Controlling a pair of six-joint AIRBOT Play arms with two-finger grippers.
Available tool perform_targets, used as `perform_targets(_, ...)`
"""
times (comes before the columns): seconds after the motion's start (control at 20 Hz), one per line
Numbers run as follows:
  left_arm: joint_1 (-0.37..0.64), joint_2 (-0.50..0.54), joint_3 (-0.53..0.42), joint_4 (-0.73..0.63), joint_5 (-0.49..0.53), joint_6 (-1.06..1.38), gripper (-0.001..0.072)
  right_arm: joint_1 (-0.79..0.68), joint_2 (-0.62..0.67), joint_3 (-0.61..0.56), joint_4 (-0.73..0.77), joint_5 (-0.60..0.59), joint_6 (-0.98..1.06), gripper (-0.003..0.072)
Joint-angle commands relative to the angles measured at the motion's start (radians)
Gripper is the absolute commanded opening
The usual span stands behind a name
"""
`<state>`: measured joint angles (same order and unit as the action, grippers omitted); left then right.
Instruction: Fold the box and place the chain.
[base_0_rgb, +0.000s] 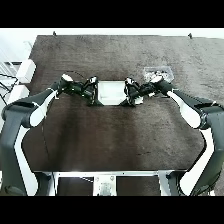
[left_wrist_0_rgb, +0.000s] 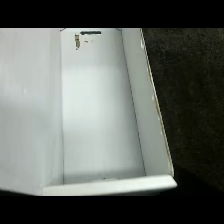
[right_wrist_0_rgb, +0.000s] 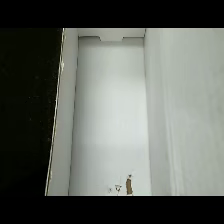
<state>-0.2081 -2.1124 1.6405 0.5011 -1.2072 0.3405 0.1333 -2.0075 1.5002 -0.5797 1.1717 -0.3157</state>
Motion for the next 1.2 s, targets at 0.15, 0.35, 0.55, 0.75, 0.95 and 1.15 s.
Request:
perform_targets(0.15, -0.001, -0.001, 0.001, -0.013, -0.001, 0.001, 0.0457, 0.0, 0.001, 0.0, 0.0, 0.0, 0.0, 0.0567)
perform_targets(0.35, -0.001, -0.001, 0.0, -0.013, -0.006, 0.001, 0.0457, 0.0, 0.001, 0.0, 0.0, 0.0, 0.0, 0.0567)
perform_targets(0.55, -0.001, -0.001, 0.0, -0.015, -0.005, 0.001, 0.0457, 0.0, 0.001, 0.0, 0.0, 0.0, 0.0, 0.0567)
perform_targets(0.75, -0.001, -0.001, 0.0, -0.015, -0.008, 0.002, 0.0457, 0.002, 0.001, 0.0, 0.0, 0.0, 0.0, 0.0567)
perform_targets(0.95, -0.001, -0.001, 0.0, -0.014, -0.008, 0.008, 0.0457, 0.002, 0.001, 0.0, 0.002, 0.0, 0.0, 0.0567)
perform_targets(1.15, -0.001, -0.001, 0.0, -0.014, -0.008, 0.008, 0.0457, 0.002, 0.001, 0.0, 0.003, 0.0, 0.0, 0.0567)
